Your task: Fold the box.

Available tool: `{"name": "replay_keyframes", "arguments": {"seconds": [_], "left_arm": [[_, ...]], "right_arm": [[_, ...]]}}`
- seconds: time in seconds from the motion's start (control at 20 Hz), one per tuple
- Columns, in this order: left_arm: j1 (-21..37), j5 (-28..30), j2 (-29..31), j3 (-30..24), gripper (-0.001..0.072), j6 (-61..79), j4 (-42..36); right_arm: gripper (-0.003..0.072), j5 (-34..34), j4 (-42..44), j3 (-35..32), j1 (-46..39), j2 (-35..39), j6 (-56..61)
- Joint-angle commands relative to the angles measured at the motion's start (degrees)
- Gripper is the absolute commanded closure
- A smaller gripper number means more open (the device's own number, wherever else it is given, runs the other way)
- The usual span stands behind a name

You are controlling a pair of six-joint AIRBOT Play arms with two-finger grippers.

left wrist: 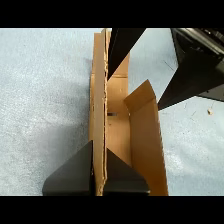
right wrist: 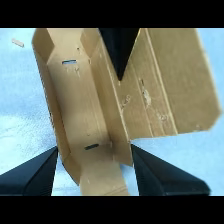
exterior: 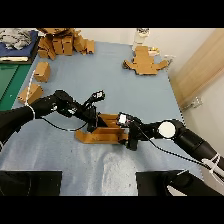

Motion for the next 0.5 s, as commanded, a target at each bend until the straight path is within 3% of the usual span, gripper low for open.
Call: {"name": "replay_keyframes", "arguments": {"seconds": [0.0, 0.45], "left_arm": [[0.0, 0.0, 0.0, 0.1, 0.0696, 0.0, 0.0], [0.0, 0.0, 0.0, 0.1, 0.0696, 0.0, 0.0]], "right_arm": [[-0.0034, -0.5, 1.0, 0.0, -1.5, 0.8, -2.6], [-0.0034, 1.0, 9.5, 0.0, -5.3, -2.2, -13.9]]}}
